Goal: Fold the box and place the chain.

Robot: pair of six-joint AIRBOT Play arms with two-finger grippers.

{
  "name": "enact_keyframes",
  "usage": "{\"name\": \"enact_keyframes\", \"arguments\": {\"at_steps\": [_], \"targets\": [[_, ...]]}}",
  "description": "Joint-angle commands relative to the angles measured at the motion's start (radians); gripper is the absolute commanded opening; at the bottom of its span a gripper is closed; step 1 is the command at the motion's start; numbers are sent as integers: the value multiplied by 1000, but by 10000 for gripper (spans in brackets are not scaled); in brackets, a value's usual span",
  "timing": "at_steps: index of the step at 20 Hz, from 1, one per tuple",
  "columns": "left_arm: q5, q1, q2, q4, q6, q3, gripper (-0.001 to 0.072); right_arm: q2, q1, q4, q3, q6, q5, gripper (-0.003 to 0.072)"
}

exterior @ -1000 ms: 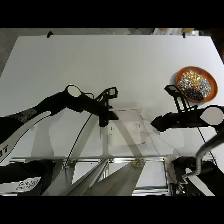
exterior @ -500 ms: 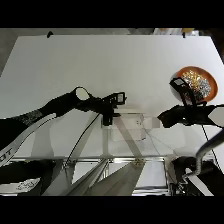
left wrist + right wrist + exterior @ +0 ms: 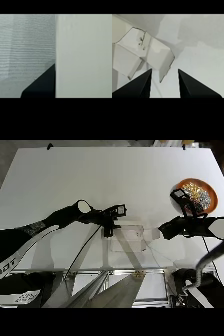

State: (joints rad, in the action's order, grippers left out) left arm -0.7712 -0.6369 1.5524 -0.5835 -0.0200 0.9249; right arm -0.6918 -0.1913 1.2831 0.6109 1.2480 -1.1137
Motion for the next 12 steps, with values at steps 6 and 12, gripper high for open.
{"name": "enact_keyframes", "arguments": {"at_steps": [6,12], "targets": [[6,-1,5,0,48,0,4,1,0,-1,1,-24,-1,357],[5,-1,5,0,48,0,5,1,0,-5,1,-51,-8,356]]}}
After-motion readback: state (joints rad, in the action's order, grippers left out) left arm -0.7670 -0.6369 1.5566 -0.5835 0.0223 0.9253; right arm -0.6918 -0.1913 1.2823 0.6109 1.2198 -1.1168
